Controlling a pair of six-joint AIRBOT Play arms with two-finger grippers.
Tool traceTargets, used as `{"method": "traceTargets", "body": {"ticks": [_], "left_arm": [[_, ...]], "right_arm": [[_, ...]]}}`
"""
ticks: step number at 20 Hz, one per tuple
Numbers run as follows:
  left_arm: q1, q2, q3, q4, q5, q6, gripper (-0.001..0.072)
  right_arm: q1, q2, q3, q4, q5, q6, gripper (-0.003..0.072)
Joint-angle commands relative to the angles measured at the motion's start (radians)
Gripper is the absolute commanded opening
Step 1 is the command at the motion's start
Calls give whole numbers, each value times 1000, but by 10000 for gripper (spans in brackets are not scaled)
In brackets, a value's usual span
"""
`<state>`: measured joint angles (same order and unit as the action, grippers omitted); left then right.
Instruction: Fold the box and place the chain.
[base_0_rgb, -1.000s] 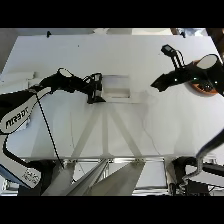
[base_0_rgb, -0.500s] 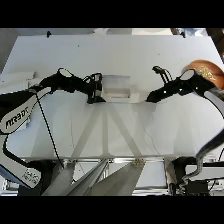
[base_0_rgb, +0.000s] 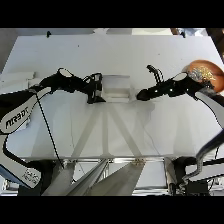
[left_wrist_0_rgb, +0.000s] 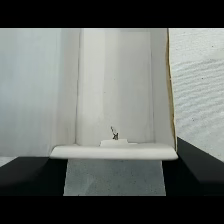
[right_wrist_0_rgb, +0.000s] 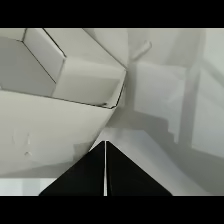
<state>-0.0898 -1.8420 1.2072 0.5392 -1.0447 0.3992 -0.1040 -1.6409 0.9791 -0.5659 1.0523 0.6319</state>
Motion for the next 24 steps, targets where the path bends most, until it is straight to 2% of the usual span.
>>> {"method": "traceTargets", "body": {"ticks": [1, 2, 8, 9, 11, 12, 17, 20, 21, 24], "left_arm": [[1, 0, 1, 0, 0, 0, 162], [1, 0, 1, 0, 0, 0, 162], [1, 0, 1, 0, 0, 0, 162], [1, 0, 1, 0, 0, 0, 162], [1, 0, 1, 0, 0, 0, 162], [1, 0, 1, 0, 0, 0, 162], [1, 0, 1, 0, 0, 0, 162], [1, 0, 1, 0, 0, 0, 162], [1, 0, 1, 0, 0, 0, 162], [1, 0, 1, 0, 0, 0, 162]], "right_arm": [[3, 4, 0, 77, 34, -20, 148], [3, 5, 0, 101, 40, -20, 180], [3, 5, 0, 256, 60, -65, 182], [3, 5, 0, 260, 61, -68, 193], [3, 5, 0, 256, 58, -91, 296], [3, 5, 0, 256, 54, -92, 312], [7, 5, 0, 217, 33, -91, 322], [30, 5, 0, 167, -20, -91, 417], [45, 5, 0, 158, -54, -89, 421], [90, 5, 0, 160, -125, -79, 535]]}}
